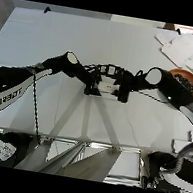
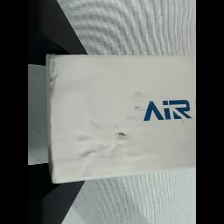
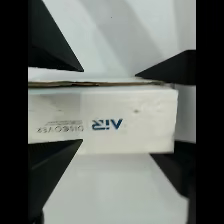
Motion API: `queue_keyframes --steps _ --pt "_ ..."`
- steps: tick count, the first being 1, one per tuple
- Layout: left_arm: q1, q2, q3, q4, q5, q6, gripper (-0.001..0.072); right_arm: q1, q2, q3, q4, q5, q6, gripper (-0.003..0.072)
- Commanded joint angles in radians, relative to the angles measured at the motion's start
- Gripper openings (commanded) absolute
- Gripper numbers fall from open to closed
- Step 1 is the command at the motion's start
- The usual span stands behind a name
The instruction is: Fold the box and place the chain.
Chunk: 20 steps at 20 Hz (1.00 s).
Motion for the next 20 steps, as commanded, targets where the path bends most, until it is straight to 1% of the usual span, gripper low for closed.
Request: queue_keyframes --steps 1,2,3,4,5,7,11,12,14,17,20 --pt "0.0 0.0 0.0 0.0 0.0 0.0 0.0335 0.0 0.099 0.0 0.012 0.023 0.128 0.0199" --pt "0.0 0.0 0.0 0.0 0.0 0.0 0.0335 -0.006 0.112 0.0 0.035 0.023 0.195 0.0102" --pt "0.0 0.0 0.0 0.0 0.0 0.0 0.0335 -0.02 0.109 0.0 0.081 0.022 0.262 0.0079" --pt "0.0 0.0 0.0 0.0 0.0 0.0 0.0335 -0.036 0.095 0.0 0.129 0.021 0.314 0.0077" --pt "0.0 0.0 0.0 0.0 0.0 0.0 0.0335 -0.051 0.073 -0.001 0.185 0.019 0.359 0.0016" --pt "0.0 0.0 0.0 0.0 0.0 0.0 0.0335 -0.064 0.011 -0.004 0.293 0.019 0.427 0.0015" --pt "0.0 0.0 0.0 0.0 0.0 0.0 0.0335 -0.063 -0.113 -0.052 0.507 0.011 0.433 0.0013" --pt "0.0 0.0 0.0 0.0 0.001 0.0 0.0335 -0.059 -0.125 -0.066 0.534 0.0 0.432 0.0013" --pt "0.0 0.0 0.0 0.0 0.0 0.0 0.0335 -0.047 -0.137 -0.086 0.504 -0.021 0.435 0.0013" --pt "0.0 0.0 0.0 0.0 0.0 0.0 0.0335 -0.045 -0.148 -0.115 0.472 -0.086 0.477 0.0014" --pt "0.0 0.0 0.0 0.0 0.0 0.0 0.0335 -0.045 -0.148 -0.118 0.468 -0.092 0.477 0.0014"
